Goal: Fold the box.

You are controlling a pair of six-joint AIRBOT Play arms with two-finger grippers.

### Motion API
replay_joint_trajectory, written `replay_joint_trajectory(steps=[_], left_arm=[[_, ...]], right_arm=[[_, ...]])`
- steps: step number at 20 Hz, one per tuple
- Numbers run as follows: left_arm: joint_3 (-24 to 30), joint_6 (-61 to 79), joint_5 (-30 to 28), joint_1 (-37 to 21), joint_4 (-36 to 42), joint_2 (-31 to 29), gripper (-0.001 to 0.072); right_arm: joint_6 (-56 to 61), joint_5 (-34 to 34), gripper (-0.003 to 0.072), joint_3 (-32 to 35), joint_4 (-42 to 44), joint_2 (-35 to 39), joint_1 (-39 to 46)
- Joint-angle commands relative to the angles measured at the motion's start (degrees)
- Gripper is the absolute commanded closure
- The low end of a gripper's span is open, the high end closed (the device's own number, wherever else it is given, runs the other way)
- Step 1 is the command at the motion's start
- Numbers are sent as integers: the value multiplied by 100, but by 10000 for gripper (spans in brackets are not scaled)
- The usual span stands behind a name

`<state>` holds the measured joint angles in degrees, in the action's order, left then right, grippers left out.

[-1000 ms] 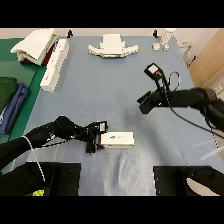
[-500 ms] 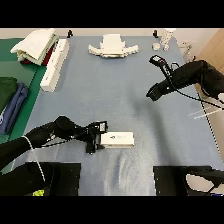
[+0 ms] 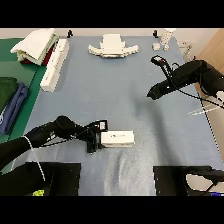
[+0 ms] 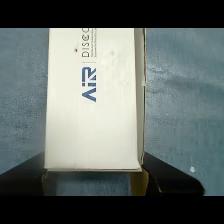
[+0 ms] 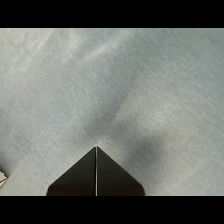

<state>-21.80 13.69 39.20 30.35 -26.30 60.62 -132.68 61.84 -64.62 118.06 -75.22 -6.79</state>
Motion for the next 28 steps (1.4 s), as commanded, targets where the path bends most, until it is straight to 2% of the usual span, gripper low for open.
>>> replay_joint_trajectory(steps=[1,4,6,10,13,16,18,23,28], left_arm=[[-109,-1023,17,-11,-254,-264,234],[-186,-3086,20,-284,-1467,-953,234],[-186,-4813,44,-870,-2387,-1510,234],[-190,-7342,92,-2583,-4210,-2520,234],[-188,-7888,284,-4052,-4883,-2734,234],[-188,-7569,284,-5163,-4892,-2546,234],[-190,-7455,39,-5587,-4889,-2273,234],[-356,-7455,-1051,-5711,-4865,-1283,234],[-1338,-7326,-1204,-5709,-4605,216,234]], right_arm=[[22,9,684,-7,2,-7,-2],[22,7,684,-7,2,-7,0],[22,9,684,-7,0,-7,0],[22,9,684,-7,0,-7,0],[22,9,684,-7,0,-7,-2],[22,9,683,-7,0,-7,0],[22,9,684,-7,0,-7,0],[22,9,683,-7,0,-7,0],[22,9,684,-7,0,-7,0]])
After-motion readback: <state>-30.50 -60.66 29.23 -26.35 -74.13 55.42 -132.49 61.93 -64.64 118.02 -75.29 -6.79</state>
